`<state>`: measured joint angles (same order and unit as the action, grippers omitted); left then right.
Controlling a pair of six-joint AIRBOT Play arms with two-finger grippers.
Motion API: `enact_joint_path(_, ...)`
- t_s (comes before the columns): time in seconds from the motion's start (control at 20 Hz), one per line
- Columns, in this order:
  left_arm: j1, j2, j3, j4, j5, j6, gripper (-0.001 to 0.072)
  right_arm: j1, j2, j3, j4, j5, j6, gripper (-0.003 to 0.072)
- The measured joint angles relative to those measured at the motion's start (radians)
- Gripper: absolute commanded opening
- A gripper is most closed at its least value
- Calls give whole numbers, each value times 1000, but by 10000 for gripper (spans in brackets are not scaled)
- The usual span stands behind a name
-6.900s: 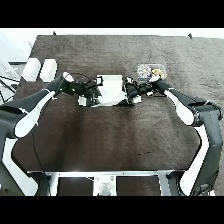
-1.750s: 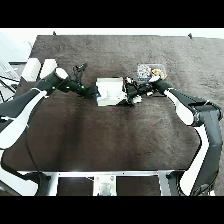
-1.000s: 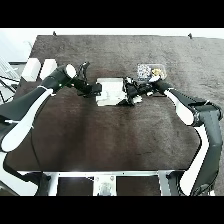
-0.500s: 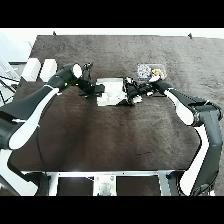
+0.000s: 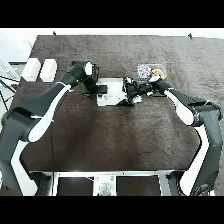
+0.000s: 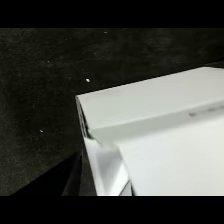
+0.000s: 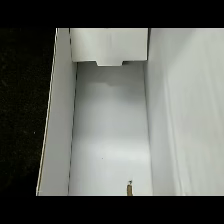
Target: Fold the box and place the chain.
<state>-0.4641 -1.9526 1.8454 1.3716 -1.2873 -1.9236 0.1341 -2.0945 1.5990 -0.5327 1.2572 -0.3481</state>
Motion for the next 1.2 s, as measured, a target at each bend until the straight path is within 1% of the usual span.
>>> enact_joint_path(0.2,-14,-63,103,44,-93,-42,336,0,0,0,0,0,0,571)
enact_joint_path(0.35,-22,-107,158,60,-149,-69,336,0,0,0,0,0,-1,571)
enact_joint_path(0.5,-30,-137,181,68,-188,-82,335,0,0,0,0,0,-1,571)
enact_joint_path(0.65,-31,-153,190,85,-203,-88,334,0,0,0,0,0,-1,571)
enact_joint_path(0.7,-31,-157,192,90,-206,-89,264,0,0,0,0,0,-1,571)
enact_joint_path(0.75,-32,-161,193,95,-206,-91,165,0,0,0,0,0,-1,571)
enact_joint_path(0.8,-33,-163,195,96,-205,-91,119,0,0,0,1,0,-1,571)
enact_joint_path(0.9,-35,-169,202,110,-206,-86,114,2,0,0,2,-1,0,571)
enact_joint_path(0.95,-37,-170,205,117,-207,-83,23,2,0,0,2,-1,1,571)
enact_joint_path(1.15,-40,-173,211,138,-198,-62,25,0,0,0,3,-1,2,571)
enact_joint_path(1.2,-41,-173,212,141,-195,-58,54,0,0,0,2,-2,1,571)
